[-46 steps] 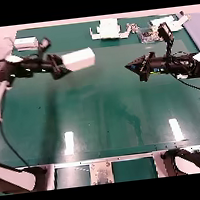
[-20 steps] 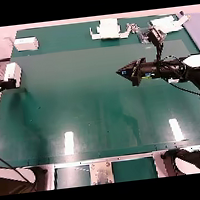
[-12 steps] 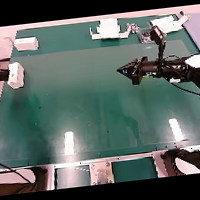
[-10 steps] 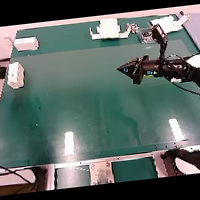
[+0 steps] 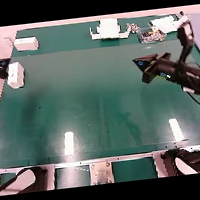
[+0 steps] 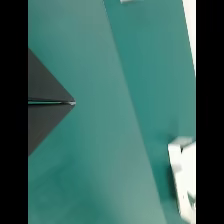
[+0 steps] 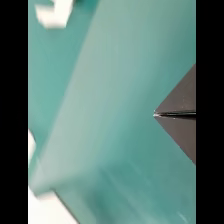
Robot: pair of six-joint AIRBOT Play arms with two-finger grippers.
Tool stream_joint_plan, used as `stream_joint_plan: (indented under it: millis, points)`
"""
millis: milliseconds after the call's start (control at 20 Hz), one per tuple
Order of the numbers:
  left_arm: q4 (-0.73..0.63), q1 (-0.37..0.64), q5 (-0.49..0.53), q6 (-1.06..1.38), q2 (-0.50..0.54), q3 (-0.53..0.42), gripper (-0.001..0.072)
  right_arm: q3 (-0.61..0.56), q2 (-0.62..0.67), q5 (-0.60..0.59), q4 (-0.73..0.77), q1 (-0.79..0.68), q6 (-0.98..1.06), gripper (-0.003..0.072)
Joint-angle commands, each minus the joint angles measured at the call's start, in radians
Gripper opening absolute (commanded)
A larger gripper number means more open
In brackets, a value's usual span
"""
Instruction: Fold the box and place the chain.
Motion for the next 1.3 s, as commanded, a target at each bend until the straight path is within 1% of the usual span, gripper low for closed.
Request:
stream_joint_plan:
  millis: [0,50,100,150,250,300,350,400,500,650,1250]
  points:
    - [-0.197,-0.098,0.120,0.190,0.198,-0.291,0.0013,-0.179,0.145,-0.213,-0.019,0.000,0.008,0.0008]
    - [-0.235,-0.136,0.181,0.231,0.251,-0.378,0.0013,-0.219,0.175,-0.217,-0.023,0.000,0.005,0.0009]
    - [-0.271,-0.175,0.221,0.288,0.304,-0.468,0.0013,-0.259,0.204,-0.216,-0.023,0.000,0.005,0.0009]
    - [-0.312,-0.212,0.245,0.342,0.348,-0.550,0.0013,-0.296,0.229,-0.216,-0.023,0.001,0.005,0.0009]
    - [-0.440,-0.274,0.281,0.426,0.411,-0.693,0.0013,-0.372,0.277,-0.216,-0.023,0.001,0.006,0.0008]
    - [-0.483,-0.300,0.315,0.476,0.436,-0.750,0.0013,-0.410,0.300,-0.216,-0.023,0.000,0.006,0.0008]
    - [-0.525,-0.323,0.370,0.496,0.454,-0.799,0.0013,-0.441,0.321,-0.217,-0.023,0.000,0.005,0.0008]
    - [-0.544,-0.336,0.399,0.496,0.457,-0.829,0.0013,-0.468,0.340,-0.217,-0.023,0.000,0.005,0.0009]
    - [-0.543,-0.338,0.397,0.488,0.457,-0.851,0.0018,-0.500,0.351,-0.216,-0.023,-0.001,0.006,0.0010]
    - [-0.544,-0.338,0.399,0.488,0.457,-0.850,0.0020,-0.523,0.351,-0.199,-0.022,0.001,0.010,0.0010]
    - [-0.542,-0.338,0.397,0.488,0.457,-0.850,0.0020,-0.524,0.351,-0.201,-0.022,0.000,0.009,0.0010]
